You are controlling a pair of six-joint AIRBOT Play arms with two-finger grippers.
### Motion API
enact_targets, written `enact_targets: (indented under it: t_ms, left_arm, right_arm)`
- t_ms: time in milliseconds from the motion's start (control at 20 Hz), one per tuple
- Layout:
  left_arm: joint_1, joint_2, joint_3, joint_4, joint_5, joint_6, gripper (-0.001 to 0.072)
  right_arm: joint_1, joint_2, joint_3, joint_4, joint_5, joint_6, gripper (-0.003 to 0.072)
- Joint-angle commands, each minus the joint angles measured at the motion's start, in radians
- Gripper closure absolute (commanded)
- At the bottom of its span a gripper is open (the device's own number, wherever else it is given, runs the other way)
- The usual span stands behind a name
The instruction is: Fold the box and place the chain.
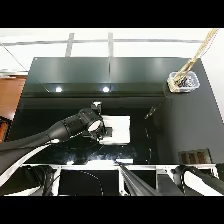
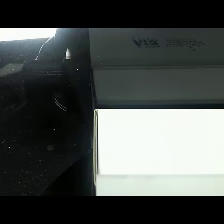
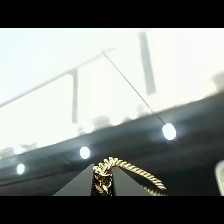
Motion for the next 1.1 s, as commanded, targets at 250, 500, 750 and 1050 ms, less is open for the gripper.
enact_targets:
  t_ms: [250, 500, 750, 1050]
  left_arm:
    - [0.000, 0.000, 0.000, 0.000, 0.000, 0.000, 0.0680]
    - [0.000, 0.000, 0.000, 0.000, 0.003, 0.000, 0.0680]
    - [0.000, 0.000, 0.000, 0.000, 0.003, 0.000, 0.0680]
    - [0.000, 0.000, 0.000, -0.001, 0.003, 0.000, 0.0680]
  right_arm:
    - [0.075, 0.156, 0.059, 0.092, 0.240, -0.076, 0.0679]
    - [0.266, 0.162, 0.058, 0.090, 0.431, -0.118, 0.0679]
    - [0.479, 0.162, 0.046, 0.090, 0.492, -0.130, 0.0679]
    - [0.681, 0.160, -0.144, 0.093, 0.385, -0.125, 0.0679]
